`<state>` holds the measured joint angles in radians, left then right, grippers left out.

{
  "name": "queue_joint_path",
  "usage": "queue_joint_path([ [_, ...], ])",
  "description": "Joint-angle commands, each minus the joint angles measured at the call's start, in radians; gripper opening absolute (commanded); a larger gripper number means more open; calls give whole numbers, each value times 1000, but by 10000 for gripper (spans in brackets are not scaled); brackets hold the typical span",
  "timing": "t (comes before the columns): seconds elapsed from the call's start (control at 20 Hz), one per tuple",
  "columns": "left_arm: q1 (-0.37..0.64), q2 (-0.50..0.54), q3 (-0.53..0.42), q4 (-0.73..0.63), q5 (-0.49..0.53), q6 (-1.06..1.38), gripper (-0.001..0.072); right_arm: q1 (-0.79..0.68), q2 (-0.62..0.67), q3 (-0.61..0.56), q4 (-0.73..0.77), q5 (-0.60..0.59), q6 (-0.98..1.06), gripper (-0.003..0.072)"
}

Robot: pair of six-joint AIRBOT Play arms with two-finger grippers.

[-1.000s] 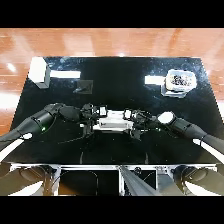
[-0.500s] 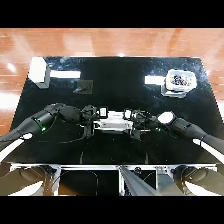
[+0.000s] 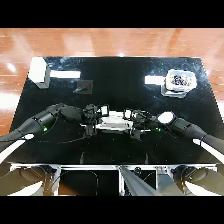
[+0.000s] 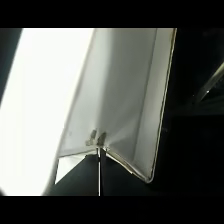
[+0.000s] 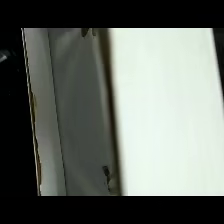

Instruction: Fold the box and place the chain.

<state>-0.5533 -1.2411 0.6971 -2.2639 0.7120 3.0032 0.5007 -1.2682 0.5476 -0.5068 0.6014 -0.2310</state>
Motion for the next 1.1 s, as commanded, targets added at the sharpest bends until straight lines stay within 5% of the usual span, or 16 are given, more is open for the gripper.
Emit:
queue_joint_path([
  [0.0,-27,-12,1,-5,-19,0,73,1,0,1,0,1,0,585],
  [0.15,-42,-13,1,-6,-58,0,86,1,0,1,0,1,0,585],
  [0.3,-45,-13,1,-6,-129,-24,251,1,0,1,0,1,0,585],
  [1.05,-45,-14,1,-8,-109,-27,311,1,0,1,0,1,0,585],
])
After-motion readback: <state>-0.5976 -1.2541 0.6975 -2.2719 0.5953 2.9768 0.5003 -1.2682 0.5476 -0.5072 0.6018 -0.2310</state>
